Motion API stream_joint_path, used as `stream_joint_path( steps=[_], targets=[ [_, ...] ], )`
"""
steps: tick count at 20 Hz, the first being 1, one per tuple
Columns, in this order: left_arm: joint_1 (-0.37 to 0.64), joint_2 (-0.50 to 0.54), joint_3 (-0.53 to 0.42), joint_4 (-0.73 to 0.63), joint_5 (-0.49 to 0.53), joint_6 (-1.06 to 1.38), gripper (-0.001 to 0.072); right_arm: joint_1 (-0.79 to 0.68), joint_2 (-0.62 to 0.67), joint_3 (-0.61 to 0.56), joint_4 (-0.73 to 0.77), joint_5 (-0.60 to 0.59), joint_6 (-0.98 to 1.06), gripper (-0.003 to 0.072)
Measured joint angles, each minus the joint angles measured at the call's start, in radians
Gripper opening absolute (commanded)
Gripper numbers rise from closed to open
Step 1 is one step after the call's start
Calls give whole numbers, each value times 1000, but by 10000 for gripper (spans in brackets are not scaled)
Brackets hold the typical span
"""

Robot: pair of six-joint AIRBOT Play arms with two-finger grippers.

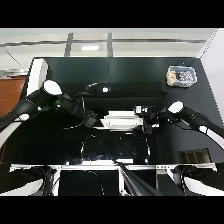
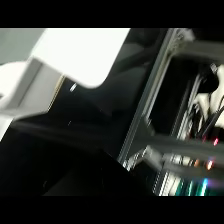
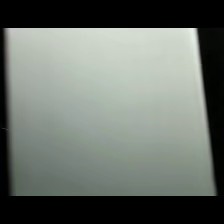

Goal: Fold the box and place the chain.

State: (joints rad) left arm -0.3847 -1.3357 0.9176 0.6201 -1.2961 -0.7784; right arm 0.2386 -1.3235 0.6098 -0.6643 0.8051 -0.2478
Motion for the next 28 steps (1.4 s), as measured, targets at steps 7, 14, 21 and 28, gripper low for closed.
stream_joint_path(
  steps=[7, 14, 21, 28],
  targets=[
    [-97, -18, -40, -109, 512, -11, 23, 0, 0, 0, 1, -1, 0, 166],
    [-112, -139, -44, -85, 639, -11, 23, 0, 0, 0, 1, -1, 0, 166],
    [-41, -68, 12, -14, 568, 35, 22, 0, 0, 0, 1, -1, 0, 167],
    [32, 105, -93, 26, 433, 216, 29, 0, 0, 0, 1, -2, 1, 167]
  ],
)
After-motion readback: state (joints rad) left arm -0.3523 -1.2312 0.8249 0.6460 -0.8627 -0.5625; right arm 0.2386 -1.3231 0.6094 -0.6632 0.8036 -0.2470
